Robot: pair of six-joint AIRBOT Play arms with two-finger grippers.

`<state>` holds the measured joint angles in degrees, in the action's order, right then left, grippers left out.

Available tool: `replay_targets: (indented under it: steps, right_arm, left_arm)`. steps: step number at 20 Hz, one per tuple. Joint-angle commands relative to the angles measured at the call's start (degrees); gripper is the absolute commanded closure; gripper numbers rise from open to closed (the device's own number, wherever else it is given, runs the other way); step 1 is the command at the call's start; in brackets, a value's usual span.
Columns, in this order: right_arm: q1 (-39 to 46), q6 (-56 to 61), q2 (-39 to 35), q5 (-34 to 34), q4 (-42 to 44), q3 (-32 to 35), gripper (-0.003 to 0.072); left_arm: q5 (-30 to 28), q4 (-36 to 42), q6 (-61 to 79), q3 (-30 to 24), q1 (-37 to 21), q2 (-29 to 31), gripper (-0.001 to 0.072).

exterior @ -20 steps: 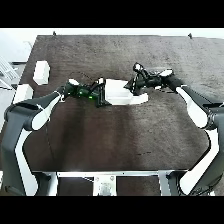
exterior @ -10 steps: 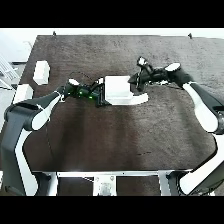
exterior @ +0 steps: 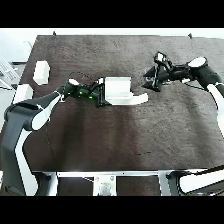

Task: Fold the box and place the chain.

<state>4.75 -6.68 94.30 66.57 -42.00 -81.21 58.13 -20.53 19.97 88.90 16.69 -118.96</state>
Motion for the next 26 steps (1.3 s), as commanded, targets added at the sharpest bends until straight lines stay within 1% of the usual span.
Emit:
replay_targets:
  steps: [1, 5, 8, 11, 14, 15, 16, 17, 21, 23, 26]
  right_arm:
    - [0.13, -5.46, 0.44, 1.40, -1.11, 4.17, 0.0101]
    - [-2.36, -7.54, 2.95, 0.76, -1.11, 5.68, 0.0102]
    - [-4.74, -7.54, 5.03, -2.01, -1.09, 5.68, 0.0105]
    - [-6.56, -7.52, 6.14, -6.58, -1.11, 5.68, 0.0106]
    - [-7.21, -7.50, 6.49, -7.72, -1.11, 5.68, 0.0124]
    - [-7.30, -7.52, 6.51, -7.69, -1.11, 5.70, 0.0199]
    - [-7.34, -7.52, 6.49, -7.69, -1.07, 5.68, 0.0387]
    - [-7.54, -7.52, 6.51, -7.67, -1.07, 5.68, 0.0424]
    - [-9.64, -7.50, 6.49, -7.61, -0.87, 5.73, 0.0428]
    - [-11.10, -7.52, 6.51, -7.65, -0.87, 5.73, 0.0522]
    - [-12.31, -7.52, 6.69, -8.37, -0.87, 5.73, 0.0523]
  left_arm:
    - [-0.02, 0.00, -0.02, -0.02, 0.00, 0.02, 0.0374]
    - [-0.04, 0.00, -0.02, -0.02, 0.00, 0.02, 0.0374]
    - [-0.04, 0.00, -0.02, -0.02, 0.00, 0.02, 0.0374]
    - [-0.04, 0.00, -0.02, -0.02, 0.00, 0.02, 0.0374]
    - [-0.02, 0.00, -0.02, -0.02, 0.00, 0.02, 0.0374]
    - [-0.02, 0.00, -0.02, -0.02, 0.00, 0.02, 0.0374]
    - [-0.02, 0.00, -0.02, -0.02, 0.00, 0.02, 0.0374]
    - [-0.02, 0.00, -0.02, -0.02, 0.00, 0.02, 0.0374]
    - [-0.02, 0.00, -0.02, -0.02, 0.00, 0.02, 0.0374]
    - [-0.02, 0.00, -0.02, -0.02, 0.00, 0.02, 0.0374]
    - [-0.02, 0.00, -0.02, -0.02, 0.00, 0.02, 0.0374]
